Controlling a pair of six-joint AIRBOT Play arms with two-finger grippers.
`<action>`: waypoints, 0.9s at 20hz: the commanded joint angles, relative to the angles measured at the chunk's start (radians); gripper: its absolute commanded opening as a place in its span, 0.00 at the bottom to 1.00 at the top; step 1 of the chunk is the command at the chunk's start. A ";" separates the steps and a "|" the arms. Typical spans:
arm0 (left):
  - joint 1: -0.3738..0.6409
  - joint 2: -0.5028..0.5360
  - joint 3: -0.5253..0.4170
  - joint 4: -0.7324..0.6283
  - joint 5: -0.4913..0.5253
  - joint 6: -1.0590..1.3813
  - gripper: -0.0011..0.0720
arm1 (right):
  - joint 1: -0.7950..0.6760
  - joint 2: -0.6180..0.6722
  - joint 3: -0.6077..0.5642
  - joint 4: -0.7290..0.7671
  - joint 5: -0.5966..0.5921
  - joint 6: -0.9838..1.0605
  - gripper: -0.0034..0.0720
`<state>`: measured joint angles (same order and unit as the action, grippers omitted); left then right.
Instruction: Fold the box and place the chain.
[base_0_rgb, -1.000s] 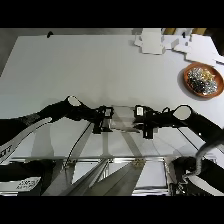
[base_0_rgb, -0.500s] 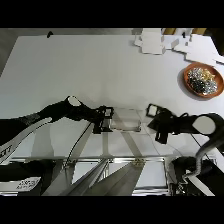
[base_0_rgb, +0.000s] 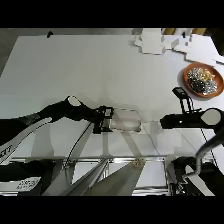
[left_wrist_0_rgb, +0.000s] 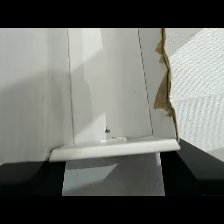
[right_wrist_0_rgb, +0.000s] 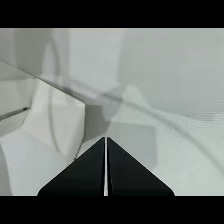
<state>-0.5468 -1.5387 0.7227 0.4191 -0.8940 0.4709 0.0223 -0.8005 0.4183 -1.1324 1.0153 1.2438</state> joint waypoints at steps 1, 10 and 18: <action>0.001 0.001 0.000 0.000 0.000 0.000 0.17 | -0.013 -0.091 -0.032 0.042 -0.014 0.094 0.07; 0.001 0.001 0.000 0.000 0.000 0.000 0.17 | -0.013 -0.111 -0.149 0.273 -0.111 0.038 0.07; 0.001 0.001 0.000 0.000 0.000 0.000 0.17 | -0.013 -0.108 -0.152 0.540 -0.097 -0.167 0.31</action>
<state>-0.5468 -1.5387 0.7227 0.4191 -0.8944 0.4709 0.0101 -0.9104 0.2687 -0.7151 0.9058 1.1690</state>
